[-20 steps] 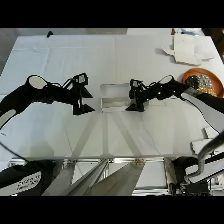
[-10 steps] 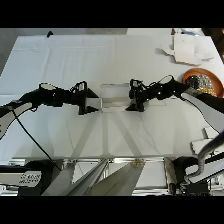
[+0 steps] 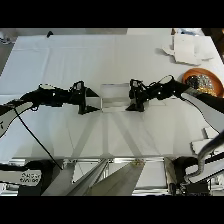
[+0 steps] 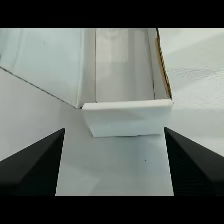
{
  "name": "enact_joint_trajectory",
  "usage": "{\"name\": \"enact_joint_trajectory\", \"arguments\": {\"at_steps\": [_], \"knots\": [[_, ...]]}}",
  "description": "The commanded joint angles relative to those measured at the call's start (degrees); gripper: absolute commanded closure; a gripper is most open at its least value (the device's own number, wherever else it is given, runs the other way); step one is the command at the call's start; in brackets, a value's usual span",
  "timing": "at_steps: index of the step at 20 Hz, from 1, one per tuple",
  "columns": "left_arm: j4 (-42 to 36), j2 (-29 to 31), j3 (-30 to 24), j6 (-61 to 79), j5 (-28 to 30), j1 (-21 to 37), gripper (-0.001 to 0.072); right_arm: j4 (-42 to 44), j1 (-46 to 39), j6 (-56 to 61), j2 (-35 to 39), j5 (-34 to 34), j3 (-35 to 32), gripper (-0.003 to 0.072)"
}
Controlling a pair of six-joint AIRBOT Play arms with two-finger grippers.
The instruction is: Fold the box and place the chain.
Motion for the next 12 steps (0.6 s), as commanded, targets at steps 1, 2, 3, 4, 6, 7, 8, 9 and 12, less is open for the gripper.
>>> {"name": "enact_joint_trajectory", "arguments": {"at_steps": [1,2,3,4,6,7,8,9,12], "knots": [[-0.22,-0.13,0.09,0.11,-3.58,1.6,0.0007,0.0,0.02,0.0,0.0,0.0,0.04,0.0168],[-0.22,-0.11,0.09,0.09,-4.11,2.12,0.0007,0.0,0.02,0.0,0.0,0.02,0.04,0.0168],[-0.22,-0.11,0.09,-0.31,-4.42,2.62,0.0007,0.0,0.02,0.0,0.0,0.0,0.04,0.0168],[-0.2,-0.11,0.09,-0.48,-4.42,3.06,0.0007,0.0,0.02,0.0,0.0,0.02,0.04,0.0168],[0.13,-0.11,0.09,-0.33,-4.57,3.93,0.0007,0.0,0.02,0.0,0.0,0.02,0.04,0.0168],[0.63,-0.11,0.09,-0.28,-4.63,4.33,0.0007,0.0,0.02,0.0,0.0,0.02,0.04,0.0168],[1.33,-0.11,0.09,-0.31,-4.61,4.7,0.0007,0.0,0.02,0.0,0.0,0.02,0.04,0.0168],[2.34,-0.11,0.2,-0.37,-4.55,4.81,0.0007,0.0,0.02,0.0,0.0,0.0,0.04,0.0168],[3.96,-0.11,1.57,-3.23,-4.39,4.87,0.0008,0.0,0.02,0.0,0.0,0.02,0.04,0.0168]]}}
